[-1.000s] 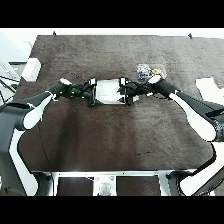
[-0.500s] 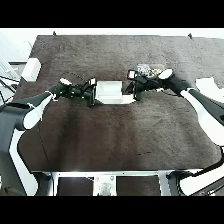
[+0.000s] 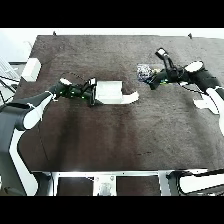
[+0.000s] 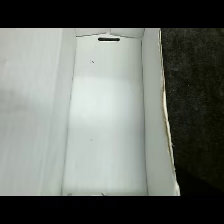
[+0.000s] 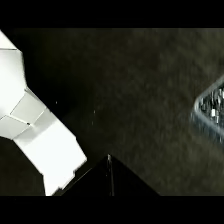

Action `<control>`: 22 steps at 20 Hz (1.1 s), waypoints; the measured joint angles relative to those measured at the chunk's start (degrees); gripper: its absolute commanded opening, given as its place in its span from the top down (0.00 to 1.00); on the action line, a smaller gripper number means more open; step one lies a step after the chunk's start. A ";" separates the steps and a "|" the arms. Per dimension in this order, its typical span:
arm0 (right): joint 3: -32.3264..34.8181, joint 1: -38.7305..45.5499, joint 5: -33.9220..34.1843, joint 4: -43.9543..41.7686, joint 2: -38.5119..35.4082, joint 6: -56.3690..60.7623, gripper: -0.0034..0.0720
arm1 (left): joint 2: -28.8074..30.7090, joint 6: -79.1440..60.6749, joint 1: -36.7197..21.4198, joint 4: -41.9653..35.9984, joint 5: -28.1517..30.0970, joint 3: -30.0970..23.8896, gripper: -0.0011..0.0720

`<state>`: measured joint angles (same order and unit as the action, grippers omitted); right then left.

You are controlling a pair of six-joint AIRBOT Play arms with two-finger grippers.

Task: Fold the box and place the chain.

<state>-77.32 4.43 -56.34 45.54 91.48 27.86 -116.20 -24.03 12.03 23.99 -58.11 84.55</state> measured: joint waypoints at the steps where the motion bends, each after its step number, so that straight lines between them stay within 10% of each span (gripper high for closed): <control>1: 0.00 1.31 -0.66 0.04 0.52 3.58 0.94 | 0.00 0.00 0.00 0.00 0.00 0.00 0.53; 19: -3.17 -6.75 -10.38 -4.70 14.47 20.11 0.94 | 0.00 0.00 0.00 -0.02 0.00 0.00 0.53; 22: -4.31 -7.65 -10.58 -5.77 13.42 20.68 0.59 | 0.00 0.00 0.00 0.00 0.00 0.00 0.53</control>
<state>-81.62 -3.22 -66.92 39.77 104.90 48.53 -116.20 -24.03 12.03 23.99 -58.11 84.55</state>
